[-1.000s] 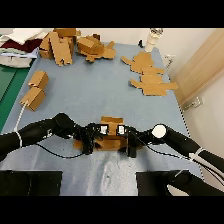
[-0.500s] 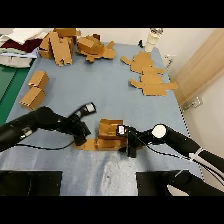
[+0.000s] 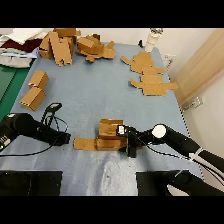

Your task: Fold the box.

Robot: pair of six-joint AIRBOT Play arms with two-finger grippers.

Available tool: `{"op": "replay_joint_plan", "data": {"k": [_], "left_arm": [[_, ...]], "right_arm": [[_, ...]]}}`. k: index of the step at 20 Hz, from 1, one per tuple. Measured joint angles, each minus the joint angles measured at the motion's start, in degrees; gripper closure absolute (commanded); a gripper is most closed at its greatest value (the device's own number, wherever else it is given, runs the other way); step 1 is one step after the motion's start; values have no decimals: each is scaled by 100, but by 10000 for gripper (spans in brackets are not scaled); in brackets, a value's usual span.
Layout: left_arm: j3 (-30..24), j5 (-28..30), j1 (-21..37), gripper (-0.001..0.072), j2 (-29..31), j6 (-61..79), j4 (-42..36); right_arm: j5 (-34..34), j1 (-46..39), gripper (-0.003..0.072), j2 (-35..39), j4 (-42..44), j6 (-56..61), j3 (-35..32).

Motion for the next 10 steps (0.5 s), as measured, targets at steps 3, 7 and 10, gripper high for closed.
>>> {"op": "replay_joint_plan", "data": {"k": [3,7,10], "left_arm": [[-328,291,26,697,-144,-350,-243],[-485,728,-20,697,-337,-323,-787],[-522,1029,-219,697,-481,-236,-1113]], "right_arm": [[0,0,152,0,0,0,0],[0,0,152,-2,0,0,0],[0,0,152,-2,0,0,0]]}}
